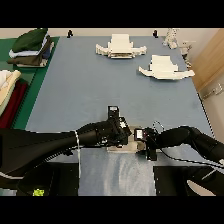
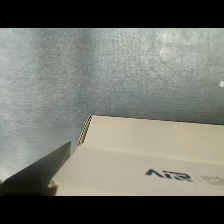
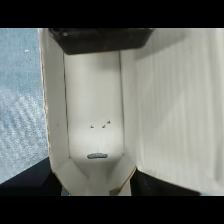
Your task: Fold the box.
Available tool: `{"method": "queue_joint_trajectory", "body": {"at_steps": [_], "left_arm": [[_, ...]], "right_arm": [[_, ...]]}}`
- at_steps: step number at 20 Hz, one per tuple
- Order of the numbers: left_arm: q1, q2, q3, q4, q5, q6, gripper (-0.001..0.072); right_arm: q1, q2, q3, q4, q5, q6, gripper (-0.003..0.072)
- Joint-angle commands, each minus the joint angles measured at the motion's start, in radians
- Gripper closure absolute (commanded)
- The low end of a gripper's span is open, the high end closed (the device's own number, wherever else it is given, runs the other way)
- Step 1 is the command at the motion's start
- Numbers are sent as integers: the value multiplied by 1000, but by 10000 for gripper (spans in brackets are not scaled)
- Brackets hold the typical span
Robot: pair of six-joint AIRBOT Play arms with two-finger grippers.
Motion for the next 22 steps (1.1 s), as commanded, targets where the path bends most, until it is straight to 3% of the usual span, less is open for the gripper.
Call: {"method": "queue_joint_trajectory", "body": {"at_steps": [1,7,9,10,11,12,18,22], "left_arm": [[0,3,20,-7,-39,14,261],[0,68,179,31,-375,179,261],[0,106,204,16,-430,205,261],[-1,123,204,-2,-430,245,268],[-1,134,204,-3,-433,249,561],[-2,140,204,-3,-428,296,697],[-5,163,200,18,-423,521,699],[120,341,67,8,-282,753,701]], "right_arm": [[0,1,1,0,0,0,153],[0,1,1,0,0,0,153],[0,1,1,0,0,0,153],[0,1,1,0,0,0,153],[0,1,1,0,0,0,153],[0,1,1,0,0,0,153],[0,1,1,0,0,0,153],[0,1,1,0,0,0,153]]}}
